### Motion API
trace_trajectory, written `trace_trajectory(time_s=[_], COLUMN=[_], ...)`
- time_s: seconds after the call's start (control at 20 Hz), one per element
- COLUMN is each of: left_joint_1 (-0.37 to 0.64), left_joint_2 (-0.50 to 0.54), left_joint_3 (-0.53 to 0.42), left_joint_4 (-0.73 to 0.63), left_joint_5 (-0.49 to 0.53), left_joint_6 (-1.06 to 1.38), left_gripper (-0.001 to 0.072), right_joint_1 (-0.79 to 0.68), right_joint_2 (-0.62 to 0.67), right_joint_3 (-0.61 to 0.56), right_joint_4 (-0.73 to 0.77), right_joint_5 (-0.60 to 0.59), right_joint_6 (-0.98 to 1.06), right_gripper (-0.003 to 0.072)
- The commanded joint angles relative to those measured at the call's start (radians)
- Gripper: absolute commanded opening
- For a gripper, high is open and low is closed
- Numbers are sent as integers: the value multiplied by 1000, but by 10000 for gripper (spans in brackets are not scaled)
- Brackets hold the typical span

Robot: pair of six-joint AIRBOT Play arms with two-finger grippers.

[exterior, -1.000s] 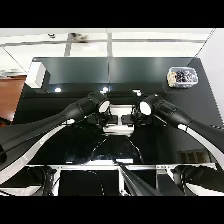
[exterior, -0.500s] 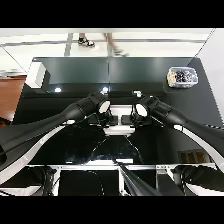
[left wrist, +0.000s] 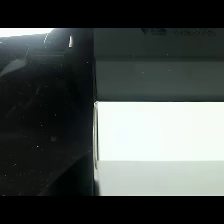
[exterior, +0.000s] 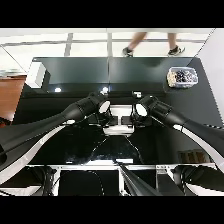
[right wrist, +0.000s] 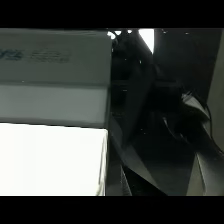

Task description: Fold the box and place the chain.

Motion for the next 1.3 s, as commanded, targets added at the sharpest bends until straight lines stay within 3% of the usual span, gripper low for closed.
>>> trace_trajectory(time_s=[0.0, 0.05, 0.1, 0.15, 0.3, 0.35, 0.4, 0.45, 0.65, 0.75, 0.9, 1.0, 1.05, 1.1, 1.25], left_joint_1=[0, 1, 0, 1, 1, 0, 0, 0, 1, 0, 0, 0, 0, 0, 0], left_joint_2=[0, 0, 0, 0, 0, 0, 0, 0, 0, 0, 0, 0, 0, 0, 0], left_joint_3=[0, 0, 0, 0, 0, 0, 0, 0, 0, 0, 0, 0, 0, 0, 0], left_joint_4=[-1, 0, -1, 0, 0, 0, 0, 0, -1, -1, -1, -1, -1, -1, -1], left_joint_5=[2, 2, 2, 2, 2, 2, 2, 2, 2, 2, 2, 2, 2, 2, 2], left_joint_6=[-1, -1, -1, -1, -1, -1, -1, -1, -1, -1, -1, -1, -1, -1, -1], left_gripper=[30, 30, 30, 30, 30, 30, 30, 30, 30, 29, 30, 30, 30, 30, 30], right_joint_1=[5, 6, 6, 6, 6, 5, 2, -3, -30, -66, -166, -285, -373, -457, -699], right_joint_2=[-7, -13, -14, -14, -14, -11, -3, 7, 142, 242, 327, 306, 279, 234, 30], right_joint_3=[0, 0, 0, 0, 1, 2, 5, 14, 77, 96, 95, 72, 54, 51, 131], right_joint_4=[5, 5, 5, 2, 6, 6, 6, 4, -7, -86, -484, -693, -700, -662, -408], right_joint_5=[5, 5, 3, -3, -11, -10, -8, 8, 121, 147, 122, -25, -150, -235, -365], right_joint_6=[0, 0, 0, 0, 0, 1, 0, -7, -172, -209, -210, -206, -206, -203, -193], right_gripper=[256, 236, 59, 20, 21, 61, 247, 315, 316, 316, 316, 320, 492, 711, 711])
